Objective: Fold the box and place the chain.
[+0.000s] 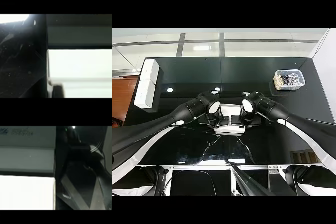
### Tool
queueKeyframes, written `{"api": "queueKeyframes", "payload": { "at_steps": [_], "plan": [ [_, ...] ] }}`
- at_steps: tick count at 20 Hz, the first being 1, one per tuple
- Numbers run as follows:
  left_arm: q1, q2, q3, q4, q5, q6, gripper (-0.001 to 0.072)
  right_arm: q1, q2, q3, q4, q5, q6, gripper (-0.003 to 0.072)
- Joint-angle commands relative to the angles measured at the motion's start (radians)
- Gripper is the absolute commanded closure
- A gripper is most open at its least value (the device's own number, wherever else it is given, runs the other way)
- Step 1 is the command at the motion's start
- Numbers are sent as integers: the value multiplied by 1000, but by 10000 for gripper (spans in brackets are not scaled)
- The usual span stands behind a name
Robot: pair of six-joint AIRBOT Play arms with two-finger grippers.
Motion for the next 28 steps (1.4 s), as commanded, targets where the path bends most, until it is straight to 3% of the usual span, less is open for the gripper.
{"api": "queueKeyframes", "payload": {
  "at_steps": [1, 2, 3, 4, 8, 10, 12, 15, 17, 18, 19, 20, 22, 24, 28],
  "plan": [
    [1, 0, 0, 2, -4, 2, 687, -1, 6, 1, -2, -5, -2, 672],
    [1, 0, 0, 2, -3, 2, 687, -2, 12, 1, -5, -6, -2, 571],
    [1, 0, 0, 2, -2, 2, 687, -1, 23, 1, -21, -6, -4, 375],
    [1, 0, 0, 2, 4, 2, 687, -2, 40, 1, -31, -6, -22, 353],
    [1, 0, 0, 2, 20, 2, 687, -21, 186, 2, -40, 7, -123, 353],
    [1, 0, 0, 2, 19, 2, 687, -23, 298, 2, -119, 30, -145, 353],
    [1, 0, 0, 2, 18, 2, 687, -29, 401, 1, -296, 72, -144, 354],
    [1, 0, 0, 2, 19, 2, 687, -75, 460, 0, -701, 132, -145, 354],
    [1, 0, 0, 2, 18, 2, 687, -171, 458, -29, -794, 16, -145, 354],
    [1, 0, 0, 2, 18, 2, 687, -237, 457, -58, -787, -93, -138, 354],
    [1, 0, 0, 2, 18, 2, 687, -310, 454, -100, -780, -221, -96, 287],
    [1, 0, 0, 2, 18, 2, 687, -383, 440, -137, -740, -337, -47, -34],
    [1, 0, 0, 2, 18, 2, 687, -519, 368, -138, -494, -430, -49, -34],
    [1, 0, 0, 2, 19, 2, 687, -627, 260, -56, -286, -426, -74, -34],
    [1, 0, 0, 2, 20, 2, 687, -724, 7, 263, -205, -212, -113, -34]
  ]
}}
